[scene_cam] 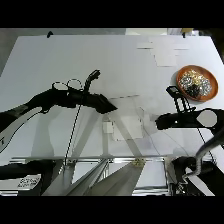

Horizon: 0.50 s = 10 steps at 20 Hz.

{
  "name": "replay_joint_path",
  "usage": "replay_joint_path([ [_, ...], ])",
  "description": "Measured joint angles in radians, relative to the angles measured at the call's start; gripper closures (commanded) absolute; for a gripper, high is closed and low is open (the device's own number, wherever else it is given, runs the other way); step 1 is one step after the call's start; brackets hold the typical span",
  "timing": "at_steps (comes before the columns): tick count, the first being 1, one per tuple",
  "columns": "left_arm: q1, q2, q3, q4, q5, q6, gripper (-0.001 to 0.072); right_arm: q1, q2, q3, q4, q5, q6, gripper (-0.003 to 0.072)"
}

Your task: Fold the box and place the chain.

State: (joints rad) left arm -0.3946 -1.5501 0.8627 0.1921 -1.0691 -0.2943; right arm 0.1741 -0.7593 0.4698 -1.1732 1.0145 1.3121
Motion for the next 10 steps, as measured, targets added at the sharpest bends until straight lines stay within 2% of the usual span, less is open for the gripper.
replay_joint_path([
  [1,-0.005,-0.020,0.007,0.000,-0.014,0.008,0.0227,0.000,0.000,0.000,0.000,0.000,0.000,0.0673],
  [2,-0.010,-0.037,0.013,0.006,-0.032,0.015,0.0318,0.000,0.000,0.000,0.000,0.001,0.000,0.0673],
  [4,-0.021,-0.058,0.019,0.048,-0.055,0.023,0.0409,0.000,0.000,0.000,0.000,0.001,0.000,0.0673],
  [7,-0.026,-0.073,0.024,0.091,-0.057,0.029,0.0689,0.000,0.000,0.000,0.000,0.005,0.000,0.0673],
  [10,-0.028,-0.077,0.026,0.104,-0.040,0.058,0.0707,0.000,0.000,0.000,0.003,0.003,0.000,0.0673],
])
